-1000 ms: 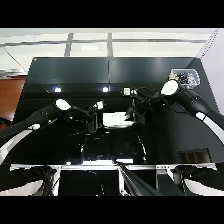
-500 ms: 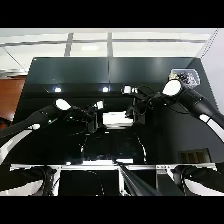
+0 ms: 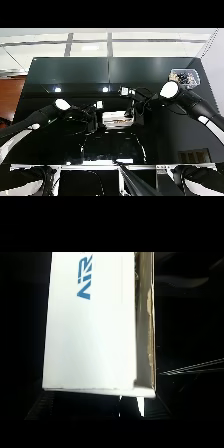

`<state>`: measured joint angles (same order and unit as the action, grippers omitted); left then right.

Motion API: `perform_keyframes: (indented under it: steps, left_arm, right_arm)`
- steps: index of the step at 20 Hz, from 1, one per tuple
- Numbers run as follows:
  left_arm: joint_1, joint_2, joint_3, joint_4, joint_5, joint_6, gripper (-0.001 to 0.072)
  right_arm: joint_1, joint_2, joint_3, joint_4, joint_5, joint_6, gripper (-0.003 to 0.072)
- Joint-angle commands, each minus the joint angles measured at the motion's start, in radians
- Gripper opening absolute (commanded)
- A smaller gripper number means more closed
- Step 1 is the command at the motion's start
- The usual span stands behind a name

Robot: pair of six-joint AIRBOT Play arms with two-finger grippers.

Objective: Fold the box and place the chain.

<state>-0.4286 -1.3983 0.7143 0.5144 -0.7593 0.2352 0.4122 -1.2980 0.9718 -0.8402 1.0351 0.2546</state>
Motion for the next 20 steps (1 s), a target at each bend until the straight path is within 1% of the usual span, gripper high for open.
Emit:
perform_keyframes:
  steps: [1,3,4,6,7,11,13,16,18,19,20]
  left_arm:
    - [0.000,0.000,0.001,0.000,0.000,0.000,0.0415]
    - [0.000,0.000,0.001,0.000,0.000,0.000,0.0415]
    - [0.000,0.000,0.001,0.000,0.000,0.000,0.0416]
    - [0.000,0.000,0.001,0.000,0.000,0.000,0.0415]
    - [0.000,0.000,0.001,0.000,0.000,0.000,0.0415]
    - [0.000,0.000,0.001,0.000,0.000,0.000,0.0415]
    - [0.000,0.000,0.001,0.000,0.000,0.000,0.0415]
    - [0.000,0.000,0.001,0.000,-0.001,0.000,0.0415]
    - [0.000,0.000,0.001,0.000,-0.001,0.000,0.0415]
    - [0.000,0.000,0.001,0.000,-0.001,0.000,0.0416]
    - [0.000,0.000,0.001,0.000,-0.001,0.000,0.0416]
  right_arm:
    - [0.002,-0.003,0.000,-0.010,0.016,0.004,0.0051]
    - [0.002,-0.006,-0.005,-0.010,0.029,0.004,0.0056]
    - [0.002,-0.006,-0.009,-0.010,0.030,0.003,0.0090]
    - [0.002,-0.006,-0.021,-0.010,0.029,0.003,0.0105]
    - [0.002,-0.006,-0.029,-0.010,0.024,0.003,0.0172]
    - [0.002,-0.008,-0.073,-0.009,-0.020,0.003,0.0171]
    - [0.002,-0.013,-0.087,-0.002,-0.022,0.014,0.0171]
    - [-0.006,0.021,-0.064,0.051,-0.004,0.118,0.0170]
    - [-0.035,0.060,-0.051,0.167,0.007,0.330,0.0169]
    - [-0.054,0.060,-0.052,0.223,0.024,0.428,0.0076]
    - [-0.070,0.055,-0.060,0.275,0.029,0.533,0.0016]
